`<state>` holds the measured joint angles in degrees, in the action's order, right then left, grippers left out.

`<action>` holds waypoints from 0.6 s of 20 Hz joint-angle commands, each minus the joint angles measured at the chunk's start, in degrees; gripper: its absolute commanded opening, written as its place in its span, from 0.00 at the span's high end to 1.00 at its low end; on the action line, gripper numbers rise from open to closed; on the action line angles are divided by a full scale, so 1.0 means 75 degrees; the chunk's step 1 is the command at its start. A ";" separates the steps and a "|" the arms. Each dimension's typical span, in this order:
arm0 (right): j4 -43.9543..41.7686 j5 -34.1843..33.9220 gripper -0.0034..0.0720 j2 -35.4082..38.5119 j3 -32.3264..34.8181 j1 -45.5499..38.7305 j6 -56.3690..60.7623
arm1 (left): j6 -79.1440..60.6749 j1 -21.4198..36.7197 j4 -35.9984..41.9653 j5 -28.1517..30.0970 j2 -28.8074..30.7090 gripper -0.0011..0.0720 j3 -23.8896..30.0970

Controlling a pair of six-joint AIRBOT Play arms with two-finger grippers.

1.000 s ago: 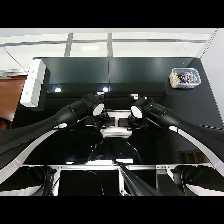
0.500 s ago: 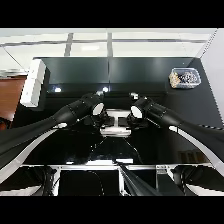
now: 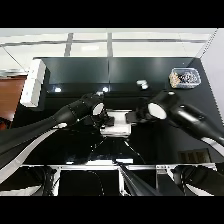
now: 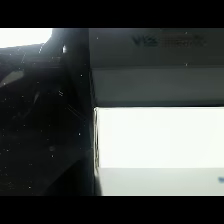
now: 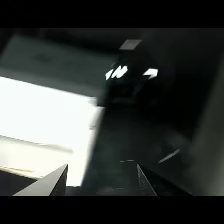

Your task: Fold the box and place the chain.

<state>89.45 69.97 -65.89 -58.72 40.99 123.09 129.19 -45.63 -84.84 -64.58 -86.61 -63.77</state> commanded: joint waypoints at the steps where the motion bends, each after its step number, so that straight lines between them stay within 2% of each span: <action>1: 0.3322 0.1311 0.30 0.0956 -0.0006 -0.0140 -0.0152 | 0.0000 0.0006 0.0003 0.0003 -0.0006 0.96 -0.0006; 2: 0.4144 0.1352 0.30 0.0953 0.0009 -0.0341 -0.0271 | 0.0003 0.0006 0.0003 0.0003 -0.0006 0.96 -0.0006; 3: 0.4558 0.0933 0.30 0.0950 0.0099 -0.0647 -0.0329 | 0.0000 0.0006 0.0003 0.0003 -0.0006 0.96 -0.0006; 6: 0.4470 -0.1781 0.30 0.0915 0.0600 -0.2101 0.0055 | 0.0000 0.0012 -0.0003 0.0006 -0.0006 0.96 -0.0006; 7: 0.4465 -0.2783 0.23 0.0845 0.0819 -0.2614 0.0536 | 0.0000 0.0012 0.0000 0.0003 -0.0006 0.96 -0.0006; 8: 0.4374 -0.3585 0.01 0.0708 0.0970 -0.3051 0.0918 | 0.0000 0.0009 0.0000 0.0003 -0.0006 0.96 -0.0006; 9: 0.4097 -0.4159 0.01 0.0449 0.0985 -0.3515 0.1131 | 0.0000 0.0009 0.0000 0.0000 -0.0003 0.96 -0.0006; 10: 0.3663 -0.4570 0.01 0.0114 0.0903 -0.4022 0.1145 | 0.0000 0.0009 0.0000 0.0000 -0.0006 0.95 -0.0006; 12: 0.2900 -0.4476 0.01 -0.0737 0.0239 -0.4989 0.1122 | 0.0000 0.0012 0.0000 0.0006 -0.0006 0.96 -0.0006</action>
<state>116.88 44.84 -65.39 -54.08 13.28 129.08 129.19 -45.56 -84.82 -64.55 -86.61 -63.77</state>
